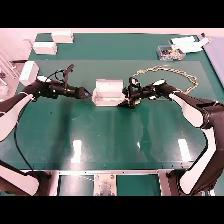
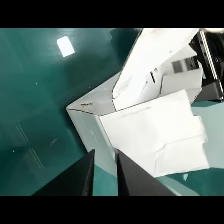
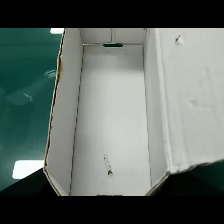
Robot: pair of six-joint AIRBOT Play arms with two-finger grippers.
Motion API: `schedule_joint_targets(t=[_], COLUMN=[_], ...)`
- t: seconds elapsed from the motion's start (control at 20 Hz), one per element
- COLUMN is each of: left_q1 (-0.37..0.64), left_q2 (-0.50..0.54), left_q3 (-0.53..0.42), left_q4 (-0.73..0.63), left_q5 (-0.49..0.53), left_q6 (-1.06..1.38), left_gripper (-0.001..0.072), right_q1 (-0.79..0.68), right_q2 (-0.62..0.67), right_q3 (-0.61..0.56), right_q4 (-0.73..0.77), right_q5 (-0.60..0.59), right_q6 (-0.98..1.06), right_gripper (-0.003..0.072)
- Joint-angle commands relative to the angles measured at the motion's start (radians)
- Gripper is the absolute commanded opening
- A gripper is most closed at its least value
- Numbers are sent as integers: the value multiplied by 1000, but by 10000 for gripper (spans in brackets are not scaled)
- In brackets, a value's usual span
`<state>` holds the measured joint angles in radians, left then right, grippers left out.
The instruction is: Fold the box and place the chain.
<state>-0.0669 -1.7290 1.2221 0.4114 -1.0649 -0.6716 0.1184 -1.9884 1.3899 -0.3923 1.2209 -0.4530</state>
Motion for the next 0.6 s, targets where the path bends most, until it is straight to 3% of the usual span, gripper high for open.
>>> schedule_joint_targets(t=[0.0,0.15,0.2,0.25,0.55], left_q1=[0,0,0,0,-3], left_q2=[-1,-1,-1,-1,-1], left_q3=[-3,-3,-3,-3,-3], left_q4=[-2,-5,-18,-32,-68], left_q5=[9,4,-3,-4,-15], left_q6=[0,0,0,0,-12], left_gripper=[190,198,369,418,413], right_q1=[0,0,0,0,0], right_q2=[0,0,0,0,0], right_q3=[0,0,0,0,0], right_q4=[0,0,0,0,0], right_q5=[0,0,0,0,0], right_q6=[0,0,0,0,0], right_gripper=[580,579,579,579,580])
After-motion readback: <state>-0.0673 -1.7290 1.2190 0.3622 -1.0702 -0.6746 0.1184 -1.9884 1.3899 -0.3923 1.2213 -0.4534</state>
